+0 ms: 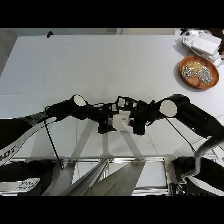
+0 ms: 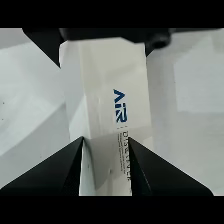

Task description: Fold the box and place the chain.

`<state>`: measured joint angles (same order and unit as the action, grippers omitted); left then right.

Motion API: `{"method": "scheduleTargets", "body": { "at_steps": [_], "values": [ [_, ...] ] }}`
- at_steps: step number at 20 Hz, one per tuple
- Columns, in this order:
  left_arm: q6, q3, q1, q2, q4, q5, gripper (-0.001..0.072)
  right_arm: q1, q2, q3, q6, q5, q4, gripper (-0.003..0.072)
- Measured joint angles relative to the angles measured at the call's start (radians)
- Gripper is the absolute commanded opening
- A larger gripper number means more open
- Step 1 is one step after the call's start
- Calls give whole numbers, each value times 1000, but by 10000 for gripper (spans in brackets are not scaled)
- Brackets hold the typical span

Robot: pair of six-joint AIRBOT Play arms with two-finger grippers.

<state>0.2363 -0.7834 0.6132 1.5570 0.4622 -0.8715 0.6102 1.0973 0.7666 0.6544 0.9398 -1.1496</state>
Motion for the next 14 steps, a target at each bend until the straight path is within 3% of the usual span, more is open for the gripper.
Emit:
{"method": "scheduleTargets", "body": {
  "at_steps": [14],
  "values": [
    [2, 0, 0, 0, 2, 0, 137, 0, -24, 0, 3, -29, -3, 221]
  ]
}}
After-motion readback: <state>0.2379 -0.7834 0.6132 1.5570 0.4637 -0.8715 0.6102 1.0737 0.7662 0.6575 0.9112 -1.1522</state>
